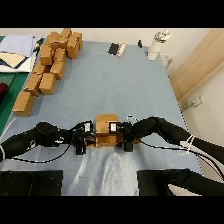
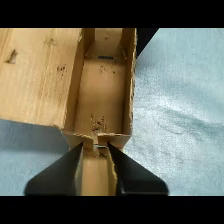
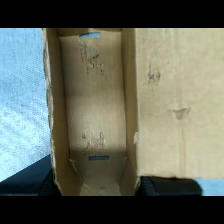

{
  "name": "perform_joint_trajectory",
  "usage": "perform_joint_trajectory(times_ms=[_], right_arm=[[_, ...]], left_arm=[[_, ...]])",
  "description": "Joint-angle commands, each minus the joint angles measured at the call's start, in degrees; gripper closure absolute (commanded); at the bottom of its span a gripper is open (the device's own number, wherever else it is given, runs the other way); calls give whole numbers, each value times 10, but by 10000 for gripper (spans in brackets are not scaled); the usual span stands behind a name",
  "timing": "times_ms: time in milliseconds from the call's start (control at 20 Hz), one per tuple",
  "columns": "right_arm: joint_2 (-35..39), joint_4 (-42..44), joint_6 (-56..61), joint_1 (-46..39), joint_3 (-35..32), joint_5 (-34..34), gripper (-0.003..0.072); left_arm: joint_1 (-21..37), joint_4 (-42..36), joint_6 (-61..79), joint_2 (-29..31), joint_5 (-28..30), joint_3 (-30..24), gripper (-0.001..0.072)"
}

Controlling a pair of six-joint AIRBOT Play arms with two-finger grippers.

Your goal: Fold the box.

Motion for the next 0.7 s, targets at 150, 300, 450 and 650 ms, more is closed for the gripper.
perform_joint_trajectory(times_ms=[150, 300, 450, 650], right_arm=[[0, 0, 0, 1, 0, 0, 168], [0, 0, 0, 1, 0, 0, 168], [0, 0, 0, 1, 0, 0, 168], [0, 0, 0, 1, 0, 0, 168]], left_arm=[[-23, -2, 11, -29, 13, 24, 596], [-24, -2, 11, -33, 18, 27, 595], [-31, -8, 27, -35, 18, 28, 594], [-34, -17, 36, -35, 18, 28, 136]])
